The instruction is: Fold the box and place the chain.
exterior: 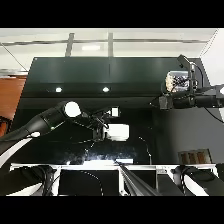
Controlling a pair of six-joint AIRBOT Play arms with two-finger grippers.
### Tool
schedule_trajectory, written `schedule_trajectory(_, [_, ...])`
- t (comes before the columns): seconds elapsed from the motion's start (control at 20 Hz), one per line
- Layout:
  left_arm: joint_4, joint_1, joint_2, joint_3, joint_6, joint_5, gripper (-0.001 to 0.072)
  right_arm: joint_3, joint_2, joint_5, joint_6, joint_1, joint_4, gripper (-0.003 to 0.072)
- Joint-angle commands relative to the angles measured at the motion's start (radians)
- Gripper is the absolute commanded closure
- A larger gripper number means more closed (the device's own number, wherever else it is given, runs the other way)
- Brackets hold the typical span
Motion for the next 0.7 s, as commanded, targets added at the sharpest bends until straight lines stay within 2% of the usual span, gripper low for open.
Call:
schedule_trajectory(0.0, [0.006, -0.001, -0.014, 0.002, -0.01, -0.037, 0.0, -0.002, 0.0, -0.001, 0.0, -0.001, -0.002, 0.0675])
schedule_trajectory(0.3, [0.001, -0.01, -0.034, 0.002, -0.01, -0.016, -0.0001, -0.002, 0.0, -0.002, 0.0, -0.001, -0.006, 0.0675])
schedule_trajectory(0.45, [0.002, -0.074, -0.067, 0.001, -0.012, 0.094, -0.0002, -0.002, 0.0, -0.002, 0.0, -0.001, -0.007, 0.0675])
schedule_trajectory(0.65, [0.048, -0.148, -0.113, 0.001, -0.061, 0.175, -0.0001, -0.002, 0.0, -0.003, 0.0, -0.001, -0.018, 0.0676])
